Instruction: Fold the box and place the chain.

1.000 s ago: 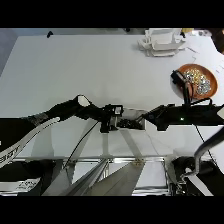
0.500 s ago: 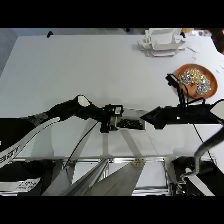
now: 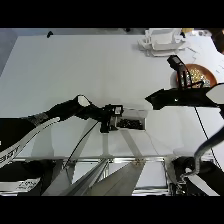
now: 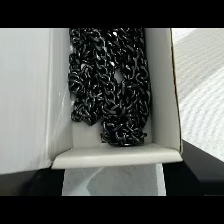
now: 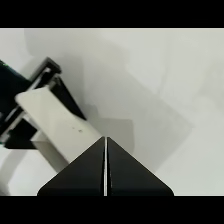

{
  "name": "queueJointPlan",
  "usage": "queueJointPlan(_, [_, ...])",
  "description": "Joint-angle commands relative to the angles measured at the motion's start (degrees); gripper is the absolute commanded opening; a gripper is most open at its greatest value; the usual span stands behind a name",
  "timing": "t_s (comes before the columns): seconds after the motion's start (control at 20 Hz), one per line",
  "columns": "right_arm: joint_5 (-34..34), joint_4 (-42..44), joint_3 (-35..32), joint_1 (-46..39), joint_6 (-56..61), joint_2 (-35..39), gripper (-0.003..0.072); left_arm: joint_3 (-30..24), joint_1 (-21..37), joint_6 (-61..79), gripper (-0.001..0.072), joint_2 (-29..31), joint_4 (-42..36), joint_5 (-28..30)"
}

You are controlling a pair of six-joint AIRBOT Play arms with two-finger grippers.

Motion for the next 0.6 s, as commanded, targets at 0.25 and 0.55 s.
queueJointPlan(0.25, [-1.05,-11.28,0.42,9.55,-3.08,-7.76,0.0017,0.04,0.07,0.02,0.0148,0.04,0.02,0.00])
queueJointPlan(0.55, [4.50,-16.59,0.42,14.86,-3.19,-7.21,0.0019,0.04,0.07,0.02,0.0148,0.04,0.00,0.02])
